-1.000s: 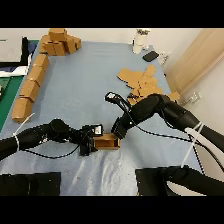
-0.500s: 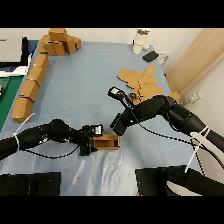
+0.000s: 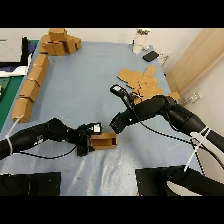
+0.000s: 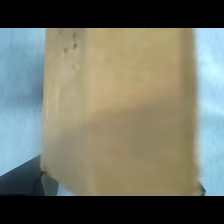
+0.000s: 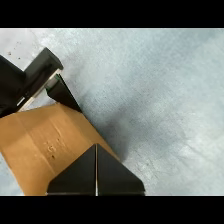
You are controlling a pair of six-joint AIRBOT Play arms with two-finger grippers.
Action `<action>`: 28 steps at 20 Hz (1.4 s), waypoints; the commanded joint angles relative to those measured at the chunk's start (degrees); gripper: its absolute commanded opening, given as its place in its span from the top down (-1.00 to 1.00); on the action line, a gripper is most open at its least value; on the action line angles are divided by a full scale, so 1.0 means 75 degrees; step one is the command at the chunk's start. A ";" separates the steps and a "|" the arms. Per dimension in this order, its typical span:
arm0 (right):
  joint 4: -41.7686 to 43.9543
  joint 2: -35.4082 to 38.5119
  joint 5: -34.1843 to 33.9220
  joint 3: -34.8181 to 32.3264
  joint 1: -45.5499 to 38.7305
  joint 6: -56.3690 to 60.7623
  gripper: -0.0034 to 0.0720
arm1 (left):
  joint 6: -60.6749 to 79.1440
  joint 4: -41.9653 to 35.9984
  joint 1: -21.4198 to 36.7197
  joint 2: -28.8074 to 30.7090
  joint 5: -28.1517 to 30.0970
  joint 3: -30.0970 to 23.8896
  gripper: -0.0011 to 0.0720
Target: Fold the box.
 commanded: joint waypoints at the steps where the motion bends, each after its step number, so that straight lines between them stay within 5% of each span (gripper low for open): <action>1: -0.0032 0.0003 0.0044 -0.0003 0.0006 0.0111 0.89 | -0.1317 0.1195 0.0006 0.0443 -0.0277 0.0009 -0.13; 7: -0.0061 0.0006 0.0064 -0.0003 0.0006 0.0111 0.89 | -0.1064 0.1011 -0.0012 0.0038 -0.0251 0.0006 -0.13; 12: -0.0064 0.0003 0.0067 -0.0003 0.0006 0.0111 0.89 | 0.0443 -0.0108 -0.0009 0.0009 -0.0178 0.0006 -0.13; 28: -0.0061 0.0000 0.0064 -0.0003 0.0006 0.0114 0.89 | 0.0519 -0.0099 -0.0009 -0.0475 -0.0198 0.0006 -0.13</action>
